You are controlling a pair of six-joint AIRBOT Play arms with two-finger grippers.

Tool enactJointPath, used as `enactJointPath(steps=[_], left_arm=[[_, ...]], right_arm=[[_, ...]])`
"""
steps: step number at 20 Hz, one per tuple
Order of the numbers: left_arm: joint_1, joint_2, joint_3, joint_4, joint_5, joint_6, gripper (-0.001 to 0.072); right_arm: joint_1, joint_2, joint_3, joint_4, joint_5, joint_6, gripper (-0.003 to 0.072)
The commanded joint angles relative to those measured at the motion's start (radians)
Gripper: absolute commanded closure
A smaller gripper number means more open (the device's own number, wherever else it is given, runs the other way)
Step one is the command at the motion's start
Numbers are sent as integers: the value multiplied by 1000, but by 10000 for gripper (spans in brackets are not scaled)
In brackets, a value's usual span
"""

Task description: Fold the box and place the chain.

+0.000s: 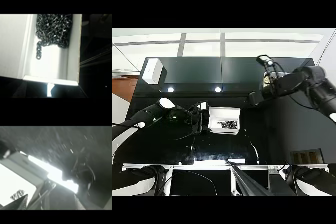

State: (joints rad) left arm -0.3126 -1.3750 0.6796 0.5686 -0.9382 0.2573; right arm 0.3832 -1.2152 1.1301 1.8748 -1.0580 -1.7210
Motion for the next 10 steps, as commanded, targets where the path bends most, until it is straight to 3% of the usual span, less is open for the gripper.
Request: enactJointPath(steps=[1, 5, 10], left_arm=[[-1, 0, 1, -1, -1, 0, 248], [-1, 0, 1, -1, 0, 0, 248], [-1, 0, 1, -1, 0, 0, 248]], right_arm=[[44, -61, 0, 77, 130, -65, -22], [53, -87, 0, 222, 127, -240, -22], [60, -112, 0, 227, 1, -351, -13]])
